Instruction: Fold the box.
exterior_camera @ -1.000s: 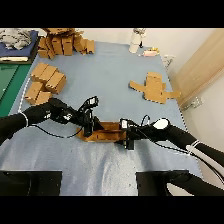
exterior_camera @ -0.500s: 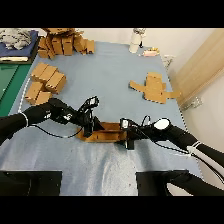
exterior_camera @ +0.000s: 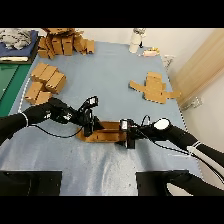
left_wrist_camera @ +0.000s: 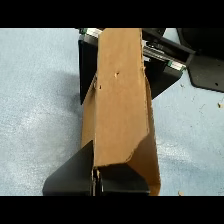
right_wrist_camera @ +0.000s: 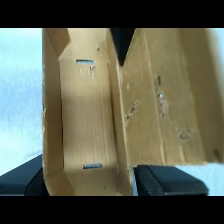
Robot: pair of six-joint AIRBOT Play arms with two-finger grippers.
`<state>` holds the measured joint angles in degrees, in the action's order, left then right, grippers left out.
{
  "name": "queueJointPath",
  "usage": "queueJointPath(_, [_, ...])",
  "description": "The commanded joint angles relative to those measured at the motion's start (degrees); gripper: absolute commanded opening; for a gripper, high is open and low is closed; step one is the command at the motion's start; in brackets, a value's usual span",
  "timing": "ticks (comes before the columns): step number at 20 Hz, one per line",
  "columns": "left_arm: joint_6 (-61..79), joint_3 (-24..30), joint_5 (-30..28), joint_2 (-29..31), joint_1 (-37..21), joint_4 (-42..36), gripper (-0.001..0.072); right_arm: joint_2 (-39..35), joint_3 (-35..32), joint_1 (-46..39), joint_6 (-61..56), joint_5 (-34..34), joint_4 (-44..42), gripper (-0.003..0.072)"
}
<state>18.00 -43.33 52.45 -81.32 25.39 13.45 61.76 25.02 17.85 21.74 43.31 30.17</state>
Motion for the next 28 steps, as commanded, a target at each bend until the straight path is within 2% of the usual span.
queueJointPath(1, [0.0, -0.1, 0.1, 0.0, 0.0, 0.0, 0.0016, 0.0, 0.0, -0.1, 0.1, -0.3, -2.2, 0.0682])
queueJointPath(9, [0.0, -0.1, 0.0, 0.0, 0.0, 0.0, 0.0016, 0.6, 0.0, -0.5, -1.8, -0.2, -2.9, 0.0682])
queueJointPath(15, [0.0, -0.1, 0.1, 0.0, 0.0, 0.0, 0.0016, 3.6, 1.7, -2.3, -1.7, 3.7, -4.1, 0.0682])
queueJointPath(18, [0.0, -0.1, 0.1, 0.0, 0.0, 0.0, 0.0016, 6.0, 3.8, -3.1, -1.8, 6.8, -1.3, 0.0682])
queueJointPath(25, [0.0, -0.1, 0.1, 0.0, 0.0, 0.0, 0.0016, 6.4, 3.8, -3.1, -2.2, 6.9, 0.9, 0.0669])
queueJointPath(28, [0.0, -0.1, 0.1, 0.0, 0.0, 0.0, 0.0016, 6.4, 3.8, -3.1, -2.2, 6.1, 1.1, 0.0639])
